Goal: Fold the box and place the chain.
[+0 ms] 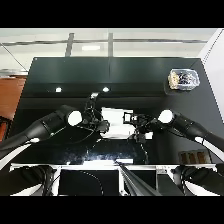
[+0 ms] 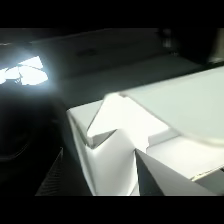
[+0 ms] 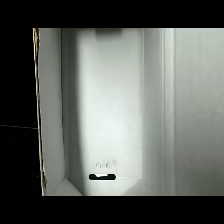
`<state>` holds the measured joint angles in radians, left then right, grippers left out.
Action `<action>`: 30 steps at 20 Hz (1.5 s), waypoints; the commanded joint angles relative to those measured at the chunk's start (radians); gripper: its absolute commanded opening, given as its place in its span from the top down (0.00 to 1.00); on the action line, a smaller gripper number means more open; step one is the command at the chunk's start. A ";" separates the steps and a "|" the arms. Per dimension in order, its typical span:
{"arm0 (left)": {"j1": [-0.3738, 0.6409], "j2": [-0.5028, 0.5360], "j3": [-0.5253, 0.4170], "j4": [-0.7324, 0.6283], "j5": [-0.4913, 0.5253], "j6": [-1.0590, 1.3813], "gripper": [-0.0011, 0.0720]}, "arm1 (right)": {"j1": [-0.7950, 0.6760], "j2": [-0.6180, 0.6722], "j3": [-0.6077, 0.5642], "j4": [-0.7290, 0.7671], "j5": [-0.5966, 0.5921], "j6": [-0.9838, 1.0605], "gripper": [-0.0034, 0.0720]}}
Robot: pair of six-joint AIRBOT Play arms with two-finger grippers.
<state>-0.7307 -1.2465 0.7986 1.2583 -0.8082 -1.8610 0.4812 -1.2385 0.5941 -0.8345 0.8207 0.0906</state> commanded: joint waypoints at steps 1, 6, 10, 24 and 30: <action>-0.051 -0.016 0.047 0.185 -0.096 -0.184 0.26 | 0.001 0.000 0.000 0.000 0.001 0.001 0.33; -0.074 -0.100 0.124 0.200 -0.200 -0.268 0.26 | 0.001 0.000 0.000 0.000 0.001 0.000 0.33; -0.082 -0.146 0.182 0.200 -0.233 -0.307 0.32 | 0.001 0.000 0.000 0.000 0.001 0.000 0.33; -0.114 -0.201 0.204 0.247 -0.241 -0.407 0.60 | 0.001 0.000 0.000 -0.001 0.000 0.000 0.33; -0.116 -0.248 0.256 0.248 -0.257 -0.419 0.60 | 0.001 0.000 0.000 0.000 0.001 0.000 0.33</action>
<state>-0.8467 -1.4734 1.0344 1.5070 -1.0534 -2.2742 0.4812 -1.2385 0.5941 -0.8349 0.8211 0.0906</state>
